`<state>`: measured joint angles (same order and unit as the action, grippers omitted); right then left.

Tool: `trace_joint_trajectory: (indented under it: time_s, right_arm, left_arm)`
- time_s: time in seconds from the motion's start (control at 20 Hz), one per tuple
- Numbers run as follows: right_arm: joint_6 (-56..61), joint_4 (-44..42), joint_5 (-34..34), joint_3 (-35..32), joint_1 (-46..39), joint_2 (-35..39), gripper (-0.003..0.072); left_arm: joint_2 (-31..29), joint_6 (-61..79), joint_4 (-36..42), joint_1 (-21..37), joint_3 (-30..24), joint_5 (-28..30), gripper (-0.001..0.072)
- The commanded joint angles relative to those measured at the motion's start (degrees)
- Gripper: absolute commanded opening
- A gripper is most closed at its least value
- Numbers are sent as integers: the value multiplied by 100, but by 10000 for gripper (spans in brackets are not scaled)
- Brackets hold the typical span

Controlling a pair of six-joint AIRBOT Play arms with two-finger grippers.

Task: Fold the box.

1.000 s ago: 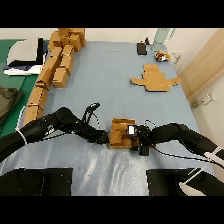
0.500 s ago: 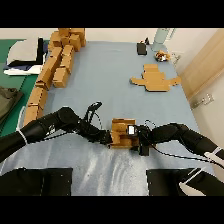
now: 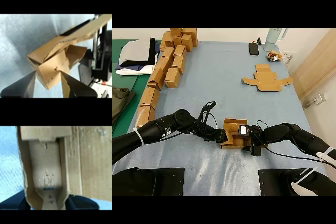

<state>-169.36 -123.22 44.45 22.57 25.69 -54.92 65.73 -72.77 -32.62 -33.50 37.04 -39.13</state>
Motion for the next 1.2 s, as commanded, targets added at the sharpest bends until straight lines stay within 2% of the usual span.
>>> trace_joint_trajectory:
  time_s: [0.0, 0.1, 0.2, 0.3, 0.45, 0.55, 0.8, 1.0, 1.15]
  right_arm:
    - [2, -2, 0, -2, 2, 0, 478]
    - [2, 0, -2, -2, 2, 0, 478]
    - [2, 0, 0, -2, 2, -2, 478]
    - [2, 0, 0, -2, 2, 0, 478]
    - [2, 0, -2, -2, 2, 0, 478]
    - [2, 0, 0, -2, 2, 0, 478]
    - [2, -2, 0, -2, 2, 0, 478]
    - [2, 0, -2, -2, 2, 0, 478]
    - [2, -2, -2, -2, 2, 0, 478]
  left_arm:
    - [22, -37, 136, -26, 2, 105, 510]
    - [35, -166, 131, -94, 4, -35, 511]
    - [37, -638, -63, -201, 105, 157, 510]
    - [48, -1832, -1274, -409, 415, 136, 510]
    - [190, -4133, -3530, -863, 1023, -417, 510]
    - [348, -4970, -4214, -1123, 1425, -756, 510]
    - [981, -5495, -4417, -1617, 1974, -1231, 510]
    - [1189, -5939, -4529, -1722, 2026, -1558, 510]
    - [1189, -6194, -4538, -1727, 2048, -1543, 510]
